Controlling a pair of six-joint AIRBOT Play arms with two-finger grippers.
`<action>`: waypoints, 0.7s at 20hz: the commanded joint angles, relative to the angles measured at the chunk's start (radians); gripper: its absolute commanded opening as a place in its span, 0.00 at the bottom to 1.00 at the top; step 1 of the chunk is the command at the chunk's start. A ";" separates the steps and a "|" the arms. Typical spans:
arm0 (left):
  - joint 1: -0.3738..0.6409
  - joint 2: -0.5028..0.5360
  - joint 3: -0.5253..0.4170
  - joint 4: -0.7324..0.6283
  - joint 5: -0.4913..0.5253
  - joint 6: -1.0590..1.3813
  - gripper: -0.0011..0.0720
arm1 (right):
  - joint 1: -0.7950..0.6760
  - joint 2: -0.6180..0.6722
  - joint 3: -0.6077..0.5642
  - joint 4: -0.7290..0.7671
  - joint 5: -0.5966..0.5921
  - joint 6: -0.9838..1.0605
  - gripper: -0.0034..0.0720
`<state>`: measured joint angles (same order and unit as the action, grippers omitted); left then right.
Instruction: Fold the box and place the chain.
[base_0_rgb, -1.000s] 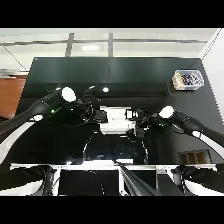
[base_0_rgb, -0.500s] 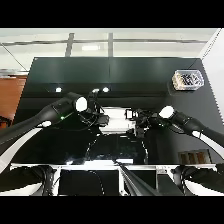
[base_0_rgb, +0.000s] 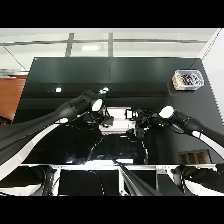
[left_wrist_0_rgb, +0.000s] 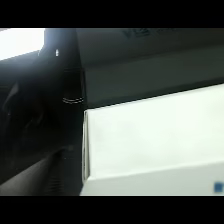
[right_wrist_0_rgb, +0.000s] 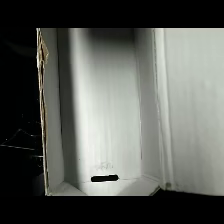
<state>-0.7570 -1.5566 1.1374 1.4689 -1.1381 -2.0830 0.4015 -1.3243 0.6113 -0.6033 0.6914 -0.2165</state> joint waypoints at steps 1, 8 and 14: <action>-0.019 -0.025 0.024 0.014 -0.024 -0.069 0.44 | 0.000 -0.001 0.000 0.000 0.000 0.000 0.22; -0.019 -0.025 0.025 -0.004 -0.019 -0.103 0.05 | 0.000 -0.001 0.000 0.000 0.001 0.000 0.22; -0.019 -0.025 0.025 -0.003 -0.016 -0.106 0.66 | 0.000 -0.001 0.000 0.000 0.001 0.000 0.22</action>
<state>-0.7765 -1.5814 1.1614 1.4593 -1.1561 -2.1807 0.4015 -1.3243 0.6113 -0.6041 0.6926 -0.2176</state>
